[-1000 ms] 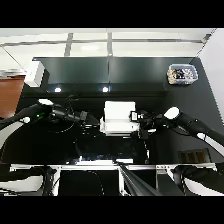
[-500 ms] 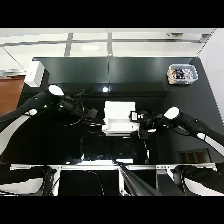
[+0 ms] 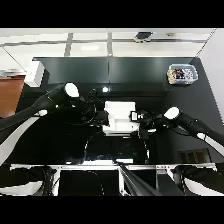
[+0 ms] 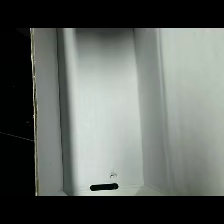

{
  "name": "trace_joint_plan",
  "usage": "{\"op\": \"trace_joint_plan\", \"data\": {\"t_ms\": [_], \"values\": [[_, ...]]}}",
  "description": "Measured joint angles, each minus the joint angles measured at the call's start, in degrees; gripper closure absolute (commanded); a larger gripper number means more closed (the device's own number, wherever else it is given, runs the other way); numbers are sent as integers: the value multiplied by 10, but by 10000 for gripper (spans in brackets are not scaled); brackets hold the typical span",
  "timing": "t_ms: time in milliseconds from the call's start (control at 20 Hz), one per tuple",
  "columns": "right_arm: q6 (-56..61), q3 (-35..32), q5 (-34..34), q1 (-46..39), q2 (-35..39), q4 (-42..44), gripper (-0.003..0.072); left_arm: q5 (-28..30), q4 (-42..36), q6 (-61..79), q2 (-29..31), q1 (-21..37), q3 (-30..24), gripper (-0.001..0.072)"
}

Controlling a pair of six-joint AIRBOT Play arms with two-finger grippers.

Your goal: Fold the box and place the chain.

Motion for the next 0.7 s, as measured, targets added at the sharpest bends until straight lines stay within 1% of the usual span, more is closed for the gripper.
{"op": "trace_joint_plan", "data": {"t_ms": [200,400,550,700], "values": [[0,0,0,0,0,0,495,46,35,-67,0,-33,8,245],[0,0,0,0,0,0,495,66,68,-115,0,-60,15,245],[0,0,0,0,0,0,495,71,134,-178,0,-90,29,245],[0,0,0,0,0,0,495,67,235,-259,-1,-129,47,245]]}}
